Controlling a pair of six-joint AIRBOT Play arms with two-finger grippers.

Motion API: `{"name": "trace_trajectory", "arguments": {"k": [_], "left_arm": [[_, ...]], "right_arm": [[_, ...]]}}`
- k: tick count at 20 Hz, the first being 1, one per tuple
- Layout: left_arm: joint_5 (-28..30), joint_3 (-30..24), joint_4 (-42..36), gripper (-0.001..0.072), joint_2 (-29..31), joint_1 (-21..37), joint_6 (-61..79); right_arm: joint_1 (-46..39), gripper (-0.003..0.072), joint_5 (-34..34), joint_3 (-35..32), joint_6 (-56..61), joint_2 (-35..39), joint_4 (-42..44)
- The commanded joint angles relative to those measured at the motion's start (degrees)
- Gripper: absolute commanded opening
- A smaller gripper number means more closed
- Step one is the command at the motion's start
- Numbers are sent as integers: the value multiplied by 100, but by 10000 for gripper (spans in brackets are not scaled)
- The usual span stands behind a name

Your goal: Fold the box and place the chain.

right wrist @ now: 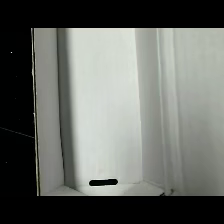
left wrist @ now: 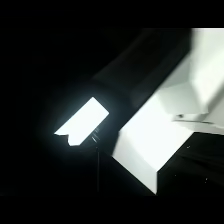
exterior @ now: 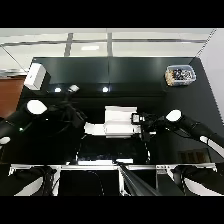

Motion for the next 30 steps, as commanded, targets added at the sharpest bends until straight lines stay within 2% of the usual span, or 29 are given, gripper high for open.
{"name": "trace_trajectory", "arguments": {"k": [1, 3, 5, 9, 11, 13, 17, 20, 21, 22, 23, 24, 27, 30], "left_arm": [[-610, -166, 133, 26, 9, 1045, -2072], [-984, -313, -577, 26, -190, 1449, -2072], [-1204, -393, -1062, 26, -570, 1587, -2072], [-1167, -413, -1333, 25, -1499, 1300, -2020], [-1174, -413, -1725, 25, -1853, 1023, -1694], [-1167, -413, -2227, 25, -2000, 695, -1375], [-1147, -409, -2509, 25, -2004, 114, -1147], [-1307, -409, -3073, 27, -2004, 74, -352], [-1421, -409, -3331, 68, -2004, 142, -105], [-1508, -407, -3501, 246, -2004, 219, -37], [-1580, -407, -3576, 500, -2004, 295, -37], [-1685, -407, -3576, 640, -2004, 380, -37], [-1843, -407, -3560, 654, -2004, 363, -37], [-1687, -361, -3508, 649, -2006, -33, -61]], "right_arm": [[0, 401, 0, 4, 0, 0, 0], [0, 401, 0, 2, 0, 0, 0], [0, 401, 0, 2, 0, 0, 0], [0, 401, 0, 2, 0, 0, -2], [0, 401, 0, 2, 0, 0, 0], [0, 401, 0, 2, 0, 0, 0], [0, 401, 0, 2, 0, 0, 0], [0, 401, 0, 2, 0, 0, 0], [0, 401, 0, 2, 0, 0, 0], [0, 401, 0, 2, 0, 0, 0], [0, 401, 0, 2, 0, 0, 0], [0, 401, 0, 2, 0, 0, 0], [0, 401, 0, 2, 0, 0, 0], [0, 401, -2, 2, 0, 0, 2]]}}
